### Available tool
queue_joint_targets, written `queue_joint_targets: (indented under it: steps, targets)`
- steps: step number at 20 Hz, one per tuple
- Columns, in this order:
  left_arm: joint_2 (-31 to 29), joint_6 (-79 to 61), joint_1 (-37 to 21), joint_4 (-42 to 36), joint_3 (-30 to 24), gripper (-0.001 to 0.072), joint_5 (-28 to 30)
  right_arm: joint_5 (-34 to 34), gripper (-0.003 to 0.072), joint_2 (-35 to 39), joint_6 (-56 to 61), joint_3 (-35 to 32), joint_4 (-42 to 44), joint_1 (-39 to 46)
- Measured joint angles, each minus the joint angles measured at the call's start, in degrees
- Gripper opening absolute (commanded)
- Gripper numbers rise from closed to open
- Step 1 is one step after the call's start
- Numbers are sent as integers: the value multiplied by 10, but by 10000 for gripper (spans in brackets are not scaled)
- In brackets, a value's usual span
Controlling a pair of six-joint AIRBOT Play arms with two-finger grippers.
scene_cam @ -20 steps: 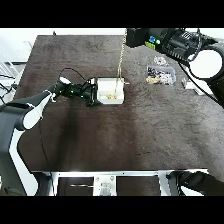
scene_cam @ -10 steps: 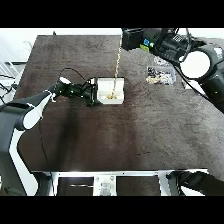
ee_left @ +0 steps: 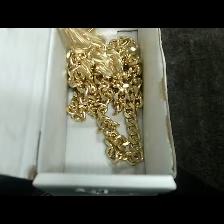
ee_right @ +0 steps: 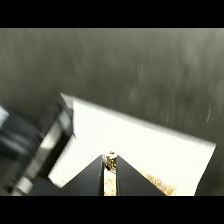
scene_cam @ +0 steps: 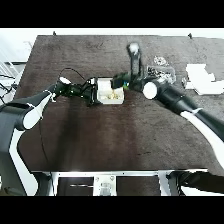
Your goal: Fold the box and place the chain.
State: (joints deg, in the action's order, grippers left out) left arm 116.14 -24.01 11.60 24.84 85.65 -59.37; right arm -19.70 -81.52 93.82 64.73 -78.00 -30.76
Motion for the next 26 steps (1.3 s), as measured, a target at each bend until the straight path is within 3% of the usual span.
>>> queue_joint_targets:
  steps: [3,4,5,6,11,13,17,20,26]
  targets:
    - [0,0,0,0,0,422,0,21,9,-41,0,-26,16,-2]
    - [0,0,0,0,0,422,0,26,144,-48,0,-30,19,-2]
    - [0,0,0,0,0,421,0,29,345,-52,0,-31,21,-1]
    - [0,0,0,0,0,421,0,31,456,-52,0,-30,23,0]
    - [0,0,0,0,0,421,0,14,447,15,-1,-26,-4,5]
    - [0,0,0,0,0,422,0,-6,312,63,-17,-26,-22,19]
    - [0,0,0,0,0,421,0,-33,271,129,-103,5,-27,84]
    - [0,0,0,0,0,422,0,-80,259,127,-245,56,64,146]
    - [0,0,0,0,0,421,0,-224,260,30,-546,128,307,237]
